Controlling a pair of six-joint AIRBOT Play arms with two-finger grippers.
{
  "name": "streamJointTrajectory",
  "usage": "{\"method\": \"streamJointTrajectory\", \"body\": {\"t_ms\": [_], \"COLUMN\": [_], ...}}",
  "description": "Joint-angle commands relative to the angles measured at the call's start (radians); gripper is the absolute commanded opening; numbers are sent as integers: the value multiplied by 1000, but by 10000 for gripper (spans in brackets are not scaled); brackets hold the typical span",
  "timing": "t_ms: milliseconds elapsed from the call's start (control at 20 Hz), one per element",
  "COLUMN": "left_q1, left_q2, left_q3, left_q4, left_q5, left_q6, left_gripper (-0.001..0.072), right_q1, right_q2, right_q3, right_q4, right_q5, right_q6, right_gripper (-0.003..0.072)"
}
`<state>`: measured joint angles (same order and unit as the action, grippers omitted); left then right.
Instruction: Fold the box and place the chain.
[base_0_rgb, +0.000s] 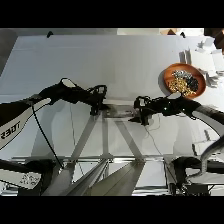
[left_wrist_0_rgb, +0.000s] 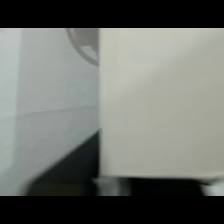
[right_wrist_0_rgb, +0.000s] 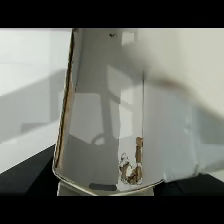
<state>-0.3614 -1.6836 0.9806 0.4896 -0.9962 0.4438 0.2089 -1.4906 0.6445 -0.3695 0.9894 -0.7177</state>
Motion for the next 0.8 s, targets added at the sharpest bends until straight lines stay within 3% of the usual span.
{"method": "streamJointTrajectory", "body": {"t_ms": [0, 450, 750], "left_q1": [1, 103, 132], "left_q2": [26, 166, 232], "left_q3": [1, 1, 1], "left_q4": [-2, 23, 339], "left_q5": [-1, -58, -66], "left_q6": [2, -56, -255], "left_gripper": [446, 459, 458], "right_q1": [0, 0, 0], "right_q2": [0, 0, 0], "right_q3": [0, 0, 0], "right_q4": [0, 0, 0], "right_q5": [-11, -11, -11], "right_q6": [2, 2, 2], "right_gripper": [542, 542, 542]}}
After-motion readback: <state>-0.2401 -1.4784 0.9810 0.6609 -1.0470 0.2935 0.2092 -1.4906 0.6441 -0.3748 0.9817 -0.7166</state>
